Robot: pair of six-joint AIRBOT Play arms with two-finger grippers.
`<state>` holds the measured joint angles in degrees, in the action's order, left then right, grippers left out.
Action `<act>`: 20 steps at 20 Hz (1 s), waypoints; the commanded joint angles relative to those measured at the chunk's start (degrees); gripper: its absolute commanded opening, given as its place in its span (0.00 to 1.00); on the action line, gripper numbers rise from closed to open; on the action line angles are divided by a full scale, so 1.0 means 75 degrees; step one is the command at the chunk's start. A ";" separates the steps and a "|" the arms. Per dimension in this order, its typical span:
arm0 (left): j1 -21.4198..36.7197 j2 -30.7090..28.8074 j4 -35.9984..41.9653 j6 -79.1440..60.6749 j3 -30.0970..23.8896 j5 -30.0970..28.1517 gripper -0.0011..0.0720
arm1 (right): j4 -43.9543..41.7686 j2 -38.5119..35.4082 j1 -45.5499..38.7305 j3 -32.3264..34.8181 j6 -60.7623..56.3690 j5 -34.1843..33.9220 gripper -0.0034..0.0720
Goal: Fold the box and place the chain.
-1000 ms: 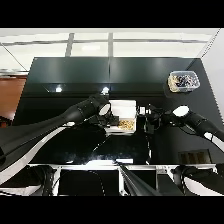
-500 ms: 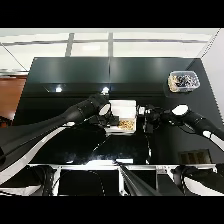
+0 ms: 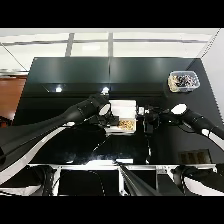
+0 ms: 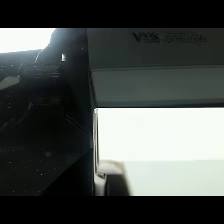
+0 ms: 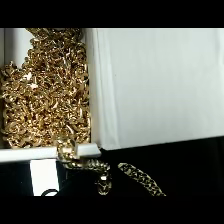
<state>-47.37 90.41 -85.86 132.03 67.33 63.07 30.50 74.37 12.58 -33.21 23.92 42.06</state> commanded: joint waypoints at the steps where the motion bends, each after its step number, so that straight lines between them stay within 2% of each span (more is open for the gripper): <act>1: -0.0003 0.0003 -0.0003 0.0000 0.0000 0.0000 0.06 | 0.0114 0.0009 0.0006 -0.0003 -0.0163 0.0006 0.07; 6: -0.0003 0.0003 -0.0003 0.0000 0.0000 -0.0003 0.06 | 0.0769 -0.0265 -0.0006 -0.0003 -0.1049 -0.0058 0.07; 11: -0.0003 0.0003 -0.0003 -0.0003 0.0000 -0.0003 0.06 | 0.0769 -0.1498 -0.0335 -0.0006 -0.3072 -0.0003 0.07; 17: -0.0003 0.0003 -0.0003 0.0000 0.0000 -0.0003 0.06 | 0.0679 -0.3628 -0.0478 -0.0662 -0.6610 0.1547 0.07; 20: -0.0003 0.0003 -0.0003 0.0000 0.0000 -0.0003 0.06 | -0.0125 -0.4089 -0.0478 -0.1306 -0.8309 0.2387 0.07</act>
<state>-47.37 90.41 -85.86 132.03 67.31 63.07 34.26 47.99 9.15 -39.35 -23.51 53.43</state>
